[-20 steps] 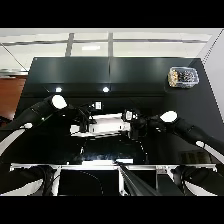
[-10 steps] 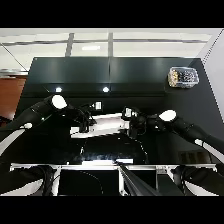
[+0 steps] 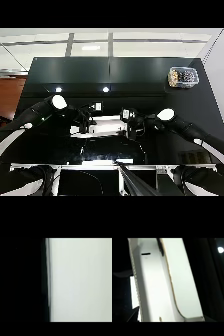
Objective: Fold the box and place the chain.
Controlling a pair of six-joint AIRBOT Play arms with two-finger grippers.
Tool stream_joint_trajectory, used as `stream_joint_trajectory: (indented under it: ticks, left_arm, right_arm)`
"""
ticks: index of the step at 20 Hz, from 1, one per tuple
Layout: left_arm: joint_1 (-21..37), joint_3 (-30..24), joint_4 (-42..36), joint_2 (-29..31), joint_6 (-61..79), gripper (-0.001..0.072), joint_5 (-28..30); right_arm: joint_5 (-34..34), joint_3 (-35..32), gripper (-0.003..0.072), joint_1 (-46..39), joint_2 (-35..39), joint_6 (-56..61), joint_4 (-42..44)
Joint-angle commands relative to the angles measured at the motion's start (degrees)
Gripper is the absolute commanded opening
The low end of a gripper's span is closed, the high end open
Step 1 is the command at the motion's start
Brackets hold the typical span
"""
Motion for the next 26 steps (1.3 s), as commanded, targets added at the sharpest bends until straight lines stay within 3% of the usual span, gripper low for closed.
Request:
stream_joint_trajectory:
  ticks: [1, 5, 26]
  left_arm:
    - [-0.02, 0.04, -0.28, 0.04, -0.17, 0.0028, 0.15]
    - [-0.02, 0.04, -0.24, 0.04, -0.15, 0.0028, -2.27]
    - [-0.02, 0.04, -0.57, -0.02, -0.15, 0.0028, -0.90]
  right_arm:
    - [-0.42, -1.05, 0.0702, 2.32, -0.70, 2.16, -3.48]
    - [-3.48, -1.46, 0.0701, 2.36, -0.79, 3.48, -5.73]
    - [-6.40, -1.42, 0.0701, 4.57, -3.17, 5.40, -9.14]
